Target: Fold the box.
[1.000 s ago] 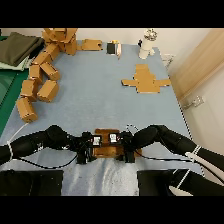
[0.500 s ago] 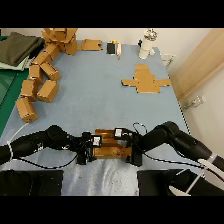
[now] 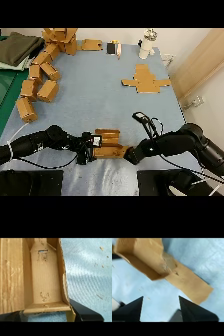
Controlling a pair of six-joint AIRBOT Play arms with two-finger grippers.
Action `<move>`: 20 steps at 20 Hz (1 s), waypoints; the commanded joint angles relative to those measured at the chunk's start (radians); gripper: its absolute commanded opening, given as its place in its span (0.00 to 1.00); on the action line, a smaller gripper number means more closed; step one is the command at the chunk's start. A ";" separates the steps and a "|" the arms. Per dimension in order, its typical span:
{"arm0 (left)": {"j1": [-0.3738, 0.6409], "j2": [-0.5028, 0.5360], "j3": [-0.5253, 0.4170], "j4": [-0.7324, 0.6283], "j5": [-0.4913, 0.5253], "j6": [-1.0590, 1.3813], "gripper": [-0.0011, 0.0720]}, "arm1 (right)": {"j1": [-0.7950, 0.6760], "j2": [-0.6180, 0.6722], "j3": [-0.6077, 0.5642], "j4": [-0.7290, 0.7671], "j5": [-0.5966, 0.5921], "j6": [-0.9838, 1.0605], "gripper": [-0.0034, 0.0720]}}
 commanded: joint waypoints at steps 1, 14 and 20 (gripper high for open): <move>0.000 -0.001 0.001 0.000 0.000 0.000 0.85 | 0.002 -0.013 0.002 0.147 0.200 0.193 0.94; 0.000 -0.001 0.001 0.000 0.000 0.000 0.85 | 0.002 -0.203 0.003 0.284 0.425 0.286 0.66; 0.000 -0.001 0.001 0.000 0.000 0.000 0.85 | 0.001 -0.204 0.007 0.319 0.431 0.191 0.05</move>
